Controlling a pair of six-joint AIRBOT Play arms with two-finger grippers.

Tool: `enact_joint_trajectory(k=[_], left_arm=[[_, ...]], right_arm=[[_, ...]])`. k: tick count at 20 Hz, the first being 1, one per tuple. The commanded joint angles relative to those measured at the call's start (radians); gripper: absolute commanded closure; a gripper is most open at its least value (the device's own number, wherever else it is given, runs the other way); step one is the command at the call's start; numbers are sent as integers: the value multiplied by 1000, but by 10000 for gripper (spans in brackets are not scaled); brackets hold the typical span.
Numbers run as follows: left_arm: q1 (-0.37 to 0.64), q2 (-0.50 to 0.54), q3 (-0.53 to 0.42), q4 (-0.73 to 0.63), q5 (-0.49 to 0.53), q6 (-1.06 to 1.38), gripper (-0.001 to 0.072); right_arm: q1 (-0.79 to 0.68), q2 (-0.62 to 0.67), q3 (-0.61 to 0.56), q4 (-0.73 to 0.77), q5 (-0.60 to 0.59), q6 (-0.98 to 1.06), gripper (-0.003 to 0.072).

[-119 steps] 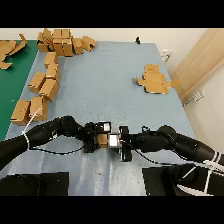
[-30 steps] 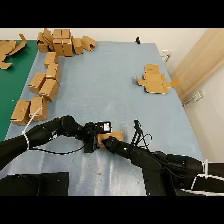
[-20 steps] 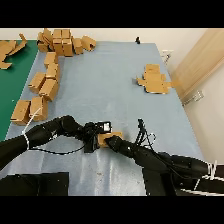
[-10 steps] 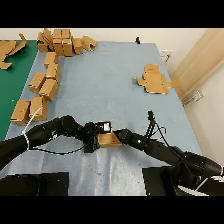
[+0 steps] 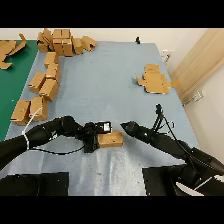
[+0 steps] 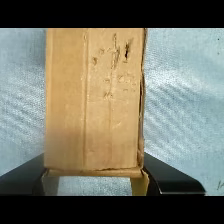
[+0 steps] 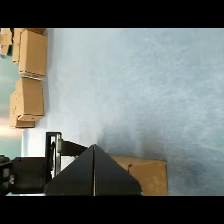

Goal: Fold the box.

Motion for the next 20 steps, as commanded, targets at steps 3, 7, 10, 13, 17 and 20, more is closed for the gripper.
enact_joint_trajectory(k=[3, 7, 10, 13, 17, 20], left_arm=[[-2, -1, 1, -7, 101, 1, 184], [-3, -1, 1, -8, 97, 0, 185], [-2, -1, 1, -34, 99, -3, 185], [-2, 6, 2, -44, 100, -9, 185], [-1, 65, 10, 33, 102, -162, 185], [14, 116, 12, 152, 114, -327, 185]], right_arm=[[-37, 76, 3, -5, 3, -2, 684], [-37, 80, 3, -4, 6, 6, 684], [-37, 80, 3, -4, 32, 6, 684], [-37, 80, 3, -5, 63, 6, 684], [-37, 80, 3, -5, 115, 6, 684], [-55, 80, 3, -4, 161, 6, 684]])
